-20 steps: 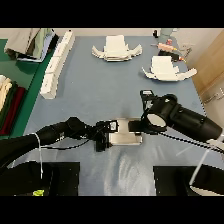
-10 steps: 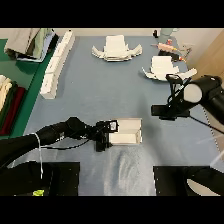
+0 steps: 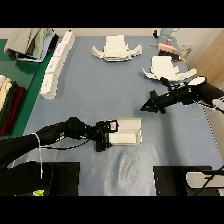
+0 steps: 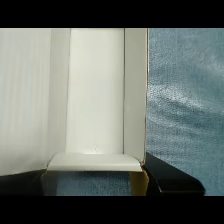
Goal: Fold the box.
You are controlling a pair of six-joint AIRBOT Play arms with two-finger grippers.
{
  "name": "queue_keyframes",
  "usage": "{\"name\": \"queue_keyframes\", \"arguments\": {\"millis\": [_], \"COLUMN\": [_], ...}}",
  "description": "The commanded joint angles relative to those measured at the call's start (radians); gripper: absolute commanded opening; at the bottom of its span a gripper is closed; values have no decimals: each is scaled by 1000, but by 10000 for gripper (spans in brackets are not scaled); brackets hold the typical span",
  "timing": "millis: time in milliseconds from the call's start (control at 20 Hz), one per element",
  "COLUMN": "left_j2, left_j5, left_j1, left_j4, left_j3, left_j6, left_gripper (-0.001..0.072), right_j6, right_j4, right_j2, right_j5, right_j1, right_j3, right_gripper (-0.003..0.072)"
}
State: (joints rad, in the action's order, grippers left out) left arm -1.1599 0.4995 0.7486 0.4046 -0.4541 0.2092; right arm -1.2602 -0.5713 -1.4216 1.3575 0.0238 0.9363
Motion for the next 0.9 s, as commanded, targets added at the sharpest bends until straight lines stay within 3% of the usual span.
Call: {"name": "queue_keyframes", "arguments": {"millis": [0,300,450,850], "left_j2": [0,0,0,0], "left_j5": [0,0,0,-1], "left_j1": [0,0,0,0], "left_j4": [0,0,0,0], "left_j3": [-1,-1,-1,-1], "left_j6": [0,0,0,0], "left_gripper": [425,424,424,424], "right_j6": [132,325,403,548], "right_j4": [133,51,5,-161], "right_j2": [-100,-88,-22,275], "right_j5": [61,149,116,-262], "right_j1": [-41,-138,-205,-399], "right_j3": [5,5,-28,-230], "right_gripper": [2,3,2,2]}}
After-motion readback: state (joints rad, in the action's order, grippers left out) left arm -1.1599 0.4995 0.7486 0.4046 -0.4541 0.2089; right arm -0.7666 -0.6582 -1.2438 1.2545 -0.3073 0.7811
